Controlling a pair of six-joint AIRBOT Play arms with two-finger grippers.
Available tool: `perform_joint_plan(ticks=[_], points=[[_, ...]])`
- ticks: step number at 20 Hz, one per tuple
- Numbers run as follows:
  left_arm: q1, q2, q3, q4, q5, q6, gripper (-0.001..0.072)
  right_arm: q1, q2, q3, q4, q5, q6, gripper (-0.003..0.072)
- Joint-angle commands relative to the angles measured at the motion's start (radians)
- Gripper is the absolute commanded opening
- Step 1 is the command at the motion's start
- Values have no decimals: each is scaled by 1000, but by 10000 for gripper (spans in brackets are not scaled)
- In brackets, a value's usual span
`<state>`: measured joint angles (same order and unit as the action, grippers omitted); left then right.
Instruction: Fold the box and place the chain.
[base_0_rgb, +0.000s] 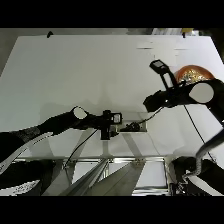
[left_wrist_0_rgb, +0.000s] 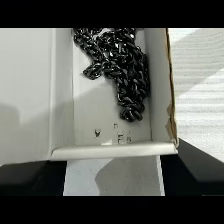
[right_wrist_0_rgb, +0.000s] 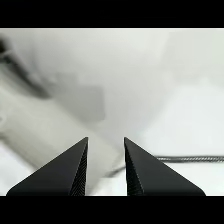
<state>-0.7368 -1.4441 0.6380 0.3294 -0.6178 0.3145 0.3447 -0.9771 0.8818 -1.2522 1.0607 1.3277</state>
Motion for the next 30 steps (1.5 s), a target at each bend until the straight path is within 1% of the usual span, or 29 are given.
perform_joint_plan(ticks=[1,3,6,7,8,9,10,14,21,30], points=[[0,1,0,0,0,0,210,-125,-18,20,-93,0,5,256],[0,1,0,0,0,0,210,-185,-60,19,-153,10,29,234],[0,1,0,0,0,0,210,-233,-148,16,-212,44,48,236],[0,1,0,0,0,0,210,-235,-175,16,-227,52,61,250],[0,1,0,0,0,0,210,-235,-204,16,-237,61,61,310],[0,1,0,0,0,0,210,-235,-232,16,-238,73,61,329],[0,1,0,0,0,0,210,-235,-254,16,-240,78,61,342],[0,1,0,0,0,0,210,-235,-329,14,-244,80,72,342],[0,1,0,0,0,0,210,-235,-407,14,-262,58,119,340],[0,1,0,0,0,0,210,-235,-409,-19,-259,-20,119,337]])
